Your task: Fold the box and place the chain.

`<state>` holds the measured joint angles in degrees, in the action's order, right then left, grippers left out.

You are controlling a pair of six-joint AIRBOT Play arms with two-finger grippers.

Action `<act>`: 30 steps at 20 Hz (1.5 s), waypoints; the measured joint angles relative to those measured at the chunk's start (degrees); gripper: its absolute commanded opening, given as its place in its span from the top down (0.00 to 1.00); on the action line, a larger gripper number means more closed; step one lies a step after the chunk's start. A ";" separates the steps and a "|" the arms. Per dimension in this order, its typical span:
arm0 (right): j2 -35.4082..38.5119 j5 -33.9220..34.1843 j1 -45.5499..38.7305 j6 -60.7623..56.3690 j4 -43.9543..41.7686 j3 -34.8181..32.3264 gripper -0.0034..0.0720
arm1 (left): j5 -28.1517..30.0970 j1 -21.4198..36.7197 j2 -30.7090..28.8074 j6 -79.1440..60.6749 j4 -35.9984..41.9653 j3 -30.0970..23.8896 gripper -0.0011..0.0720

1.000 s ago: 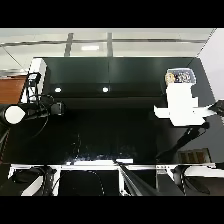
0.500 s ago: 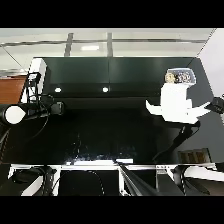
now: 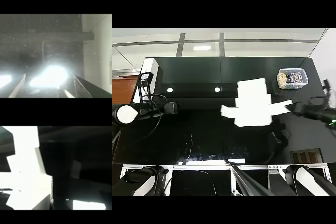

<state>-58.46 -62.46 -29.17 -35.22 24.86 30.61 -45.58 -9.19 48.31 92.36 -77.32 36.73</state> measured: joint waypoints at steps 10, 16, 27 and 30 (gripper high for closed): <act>4.83 27.06 36.17 3.02 -11.45 -10.27 0.93 | -5.46 -0.44 10.16 -18.78 28.41 0.24 0.01; 4.96 30.18 41.53 2.21 -12.61 -10.67 0.93 | -9.16 -0.90 22.82 -31.89 42.93 3.52 0.01; 4.96 27.74 42.47 2.01 -12.50 -10.64 0.93 | -24.50 -3.10 43.50 -44.52 46.05 18.08 0.07; 4.96 26.99 42.47 2.05 -11.89 -10.64 0.93 | -31.34 -3.30 46.53 -48.59 45.38 21.07 0.32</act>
<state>-53.49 -35.46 13.30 -33.17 12.97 19.97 -76.93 -12.49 94.85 43.77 -31.94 57.80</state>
